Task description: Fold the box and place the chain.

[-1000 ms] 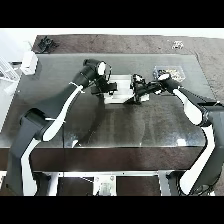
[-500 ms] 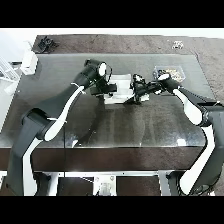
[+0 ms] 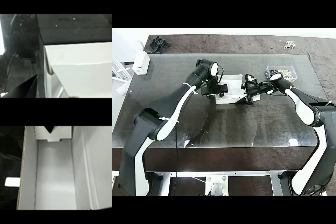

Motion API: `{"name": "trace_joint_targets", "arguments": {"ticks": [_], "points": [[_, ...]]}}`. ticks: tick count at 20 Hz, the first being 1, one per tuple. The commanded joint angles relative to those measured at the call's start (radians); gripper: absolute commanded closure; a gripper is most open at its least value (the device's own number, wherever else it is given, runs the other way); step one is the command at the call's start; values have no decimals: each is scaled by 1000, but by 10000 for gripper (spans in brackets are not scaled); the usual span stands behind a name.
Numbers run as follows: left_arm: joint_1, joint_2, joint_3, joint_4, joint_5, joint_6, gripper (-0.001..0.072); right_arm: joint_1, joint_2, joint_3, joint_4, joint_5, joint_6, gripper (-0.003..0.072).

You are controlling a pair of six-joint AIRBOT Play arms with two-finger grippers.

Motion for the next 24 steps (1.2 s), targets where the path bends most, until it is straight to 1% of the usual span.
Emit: {"name": "trace_joint_targets", "arguments": {"ticks": [1,6,17,24], "points": [[2,0,9,22,-5,23,300,-1,0,0,0,0,0,57],[0,0,26,12,16,29,300,-1,0,0,0,0,0,56],[14,0,19,21,14,39,301,-1,0,0,0,0,0,56],[14,-25,19,25,8,40,301,-1,0,0,0,0,0,57]]}}
